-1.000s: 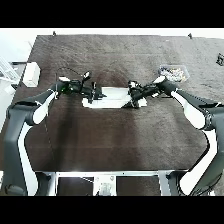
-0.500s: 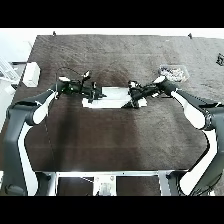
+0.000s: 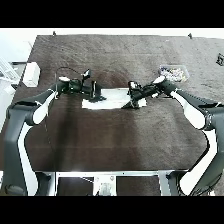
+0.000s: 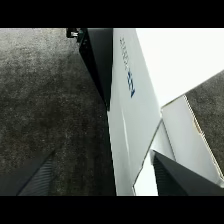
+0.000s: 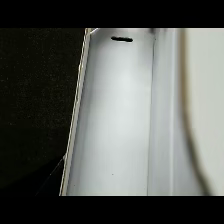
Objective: Fold the box and place the chain.
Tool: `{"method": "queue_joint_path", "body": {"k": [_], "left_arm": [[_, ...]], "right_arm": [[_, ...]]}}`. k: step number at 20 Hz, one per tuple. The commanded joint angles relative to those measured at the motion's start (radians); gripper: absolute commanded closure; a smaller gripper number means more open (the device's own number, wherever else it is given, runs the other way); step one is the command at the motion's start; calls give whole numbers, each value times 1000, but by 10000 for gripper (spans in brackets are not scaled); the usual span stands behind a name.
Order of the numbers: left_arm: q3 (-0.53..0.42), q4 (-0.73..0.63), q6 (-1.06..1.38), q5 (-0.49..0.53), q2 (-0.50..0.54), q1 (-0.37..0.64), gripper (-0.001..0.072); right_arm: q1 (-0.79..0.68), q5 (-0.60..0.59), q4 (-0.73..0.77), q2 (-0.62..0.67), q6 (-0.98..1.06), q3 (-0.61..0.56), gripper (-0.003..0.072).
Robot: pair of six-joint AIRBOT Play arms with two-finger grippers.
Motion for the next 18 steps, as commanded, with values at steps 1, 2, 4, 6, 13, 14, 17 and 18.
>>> {"method": "queue_joint_path", "body": {"k": [1,2,4,6,13,14,17,18], "left_arm": [[1,6,-25,-2,14,10,-11],[1,6,-35,-12,22,18,-11],[1,15,-68,-23,42,37,-11],[1,35,-78,-69,58,53,-11],[3,105,-113,-192,142,132,268],[3,106,-113,-224,162,148,420],[5,105,-135,-307,227,181,692],[2,106,-157,-313,253,183,694]], "right_arm": [[0,-3,2,0,2,0,97],[0,-3,2,0,2,0,97],[0,-3,2,0,2,0,98],[0,-3,2,0,2,0,98],[0,-3,2,0,2,0,97],[0,-3,2,0,2,0,97],[0,-3,2,0,2,0,98],[0,-3,2,0,2,0,97]]}}
